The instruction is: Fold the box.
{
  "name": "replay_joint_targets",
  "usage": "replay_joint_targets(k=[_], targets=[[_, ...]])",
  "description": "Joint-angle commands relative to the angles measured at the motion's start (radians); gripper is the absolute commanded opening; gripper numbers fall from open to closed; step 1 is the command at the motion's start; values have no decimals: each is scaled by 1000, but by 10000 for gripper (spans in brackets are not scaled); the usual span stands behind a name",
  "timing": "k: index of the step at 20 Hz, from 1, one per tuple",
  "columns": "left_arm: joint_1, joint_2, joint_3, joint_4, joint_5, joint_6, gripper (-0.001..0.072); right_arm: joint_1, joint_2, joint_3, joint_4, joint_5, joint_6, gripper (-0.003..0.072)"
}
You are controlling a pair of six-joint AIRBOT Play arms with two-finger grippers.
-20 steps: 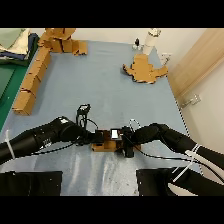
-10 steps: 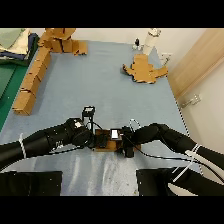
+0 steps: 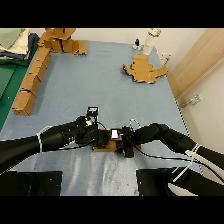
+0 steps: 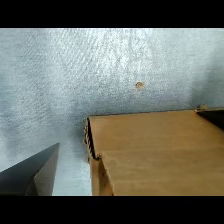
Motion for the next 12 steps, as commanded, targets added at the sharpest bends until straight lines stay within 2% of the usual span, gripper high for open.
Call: replay_joint_targets(k=[1,2,3,4,5,6,7,8,12], targets=[[0,-16,8,4,-10,1,658,0,1,0,0,0,0,497],[0,-16,8,4,-10,0,655,0,1,0,0,0,0,497],[0,-16,8,5,-10,-1,472,0,1,0,0,0,0,497],[0,-16,8,5,0,2,228,0,1,0,0,0,0,497],[0,-16,8,5,15,2,143,0,1,0,0,0,0,497],[0,-16,8,4,30,2,101,0,1,0,0,0,0,497],[0,-16,8,4,40,1,99,0,1,0,0,0,0,497],[0,-16,8,2,42,2,13,0,1,0,0,0,0,497],[0,-15,8,-22,43,1,13,0,1,0,0,0,0,497]])
